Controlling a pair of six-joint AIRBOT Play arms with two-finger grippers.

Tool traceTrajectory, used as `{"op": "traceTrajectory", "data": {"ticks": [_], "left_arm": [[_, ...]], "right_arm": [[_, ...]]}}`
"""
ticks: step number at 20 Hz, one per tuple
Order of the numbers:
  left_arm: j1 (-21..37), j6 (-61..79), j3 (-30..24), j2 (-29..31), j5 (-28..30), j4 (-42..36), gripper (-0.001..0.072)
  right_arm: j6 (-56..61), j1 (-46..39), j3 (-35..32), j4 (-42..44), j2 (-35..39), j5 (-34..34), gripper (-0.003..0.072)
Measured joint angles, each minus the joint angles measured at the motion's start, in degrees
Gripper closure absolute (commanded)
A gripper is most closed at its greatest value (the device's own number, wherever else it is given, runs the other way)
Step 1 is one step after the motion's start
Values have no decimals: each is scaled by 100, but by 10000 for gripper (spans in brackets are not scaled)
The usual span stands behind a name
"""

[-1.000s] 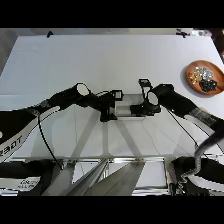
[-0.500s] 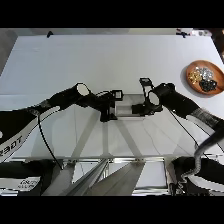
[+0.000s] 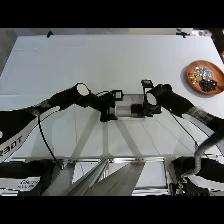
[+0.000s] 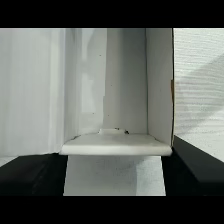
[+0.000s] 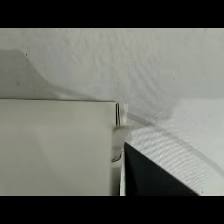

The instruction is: Fold the box and place the chain.

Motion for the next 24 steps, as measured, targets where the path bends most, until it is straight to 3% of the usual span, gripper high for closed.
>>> {"op": "traceTrajectory", "data": {"ticks": [5,7,10,11,14,17,18,19,24], "left_arm": [[0,0,0,-2,0,0,215],[0,-2,0,0,2,2,215],[0,-4,0,0,-2,2,215],[0,-7,0,0,-2,2,215],[0,-4,0,0,-4,2,215],[0,-4,0,0,-7,4,215],[0,-4,0,0,-7,2,215],[0,-4,0,0,-7,2,215],[4,-4,0,2,-13,13,215]], "right_arm": [[35,7,2,-68,-76,-44,529],[35,55,2,-83,-146,-50,679],[74,138,7,-122,-223,-37,680],[74,160,2,-131,-236,-39,675],[22,192,0,-164,-269,-20,459],[22,203,0,-162,-280,-22,464],[22,205,0,-151,-282,-31,540],[22,205,0,-125,-284,-66,676],[42,208,0,-79,-286,-142,679]]}}
